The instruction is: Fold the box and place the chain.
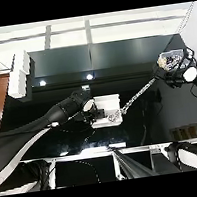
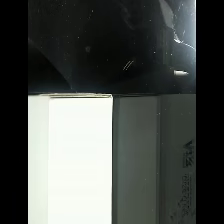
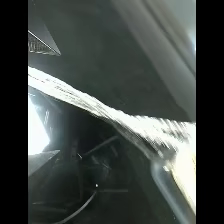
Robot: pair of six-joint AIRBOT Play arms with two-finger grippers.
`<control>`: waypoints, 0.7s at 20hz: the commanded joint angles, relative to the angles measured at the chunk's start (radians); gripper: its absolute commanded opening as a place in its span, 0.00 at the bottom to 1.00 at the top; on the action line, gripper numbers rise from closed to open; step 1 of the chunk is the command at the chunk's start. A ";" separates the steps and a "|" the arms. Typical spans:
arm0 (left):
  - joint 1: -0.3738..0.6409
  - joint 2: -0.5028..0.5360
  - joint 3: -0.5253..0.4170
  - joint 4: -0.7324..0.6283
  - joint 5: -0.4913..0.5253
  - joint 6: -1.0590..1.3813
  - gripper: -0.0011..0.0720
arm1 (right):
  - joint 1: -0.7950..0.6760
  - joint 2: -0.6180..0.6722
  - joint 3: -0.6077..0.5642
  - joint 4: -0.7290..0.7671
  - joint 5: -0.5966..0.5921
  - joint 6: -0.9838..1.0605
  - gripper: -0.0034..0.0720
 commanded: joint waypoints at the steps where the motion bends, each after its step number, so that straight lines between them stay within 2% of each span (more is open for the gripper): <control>1: 0.001 0.000 0.000 0.000 0.000 0.000 0.05 | -0.019 -0.141 0.054 -0.022 -0.076 0.141 0.98; 5: 0.001 0.000 0.000 0.000 -0.002 0.001 0.05 | -0.018 -0.234 0.147 0.034 -0.101 0.140 0.98; 9: 0.001 0.000 0.000 0.000 -0.003 0.001 0.05 | -0.018 -0.259 0.181 0.032 -0.112 0.137 0.97; 13: 0.001 0.000 0.000 0.000 -0.003 0.001 0.05 | -0.018 -0.260 0.181 0.019 -0.088 0.094 0.21; 14: 0.001 0.000 0.000 0.000 -0.002 0.001 0.05 | -0.018 -0.260 0.181 0.019 -0.078 0.086 0.20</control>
